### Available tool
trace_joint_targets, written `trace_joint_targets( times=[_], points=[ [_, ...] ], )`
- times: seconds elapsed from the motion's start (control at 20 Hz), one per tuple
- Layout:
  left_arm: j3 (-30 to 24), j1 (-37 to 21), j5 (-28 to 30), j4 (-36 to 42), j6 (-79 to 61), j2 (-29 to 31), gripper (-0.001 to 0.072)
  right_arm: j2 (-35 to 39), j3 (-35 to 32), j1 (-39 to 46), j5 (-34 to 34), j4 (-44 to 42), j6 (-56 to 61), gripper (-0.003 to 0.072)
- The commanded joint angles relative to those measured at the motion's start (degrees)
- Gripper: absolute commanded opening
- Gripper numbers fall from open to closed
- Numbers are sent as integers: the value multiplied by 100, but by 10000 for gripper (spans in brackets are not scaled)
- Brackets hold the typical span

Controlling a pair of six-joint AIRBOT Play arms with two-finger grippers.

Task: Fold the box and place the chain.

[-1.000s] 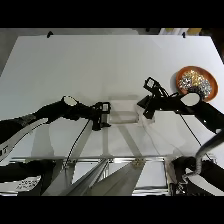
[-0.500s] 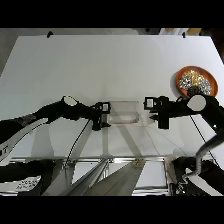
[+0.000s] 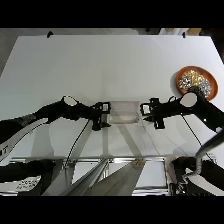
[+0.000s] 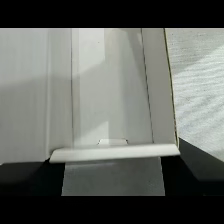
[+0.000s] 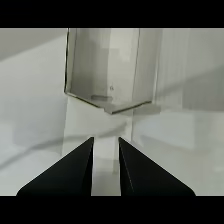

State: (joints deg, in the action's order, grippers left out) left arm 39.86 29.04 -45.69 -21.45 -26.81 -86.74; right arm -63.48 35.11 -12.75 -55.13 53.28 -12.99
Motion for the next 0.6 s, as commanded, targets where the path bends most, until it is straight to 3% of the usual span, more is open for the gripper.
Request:
trace_joint_targets(
  times=[0.0, 0.55],
  points=[
    [0, 0, 2, 0, 0, 4, 153, -46, -20, -4, 101, -444, -407, 156],
    [0, 0, 2, 0, 0, 4, 153, -151, -170, -4, 94, -610, -374, 156]
  ],
)
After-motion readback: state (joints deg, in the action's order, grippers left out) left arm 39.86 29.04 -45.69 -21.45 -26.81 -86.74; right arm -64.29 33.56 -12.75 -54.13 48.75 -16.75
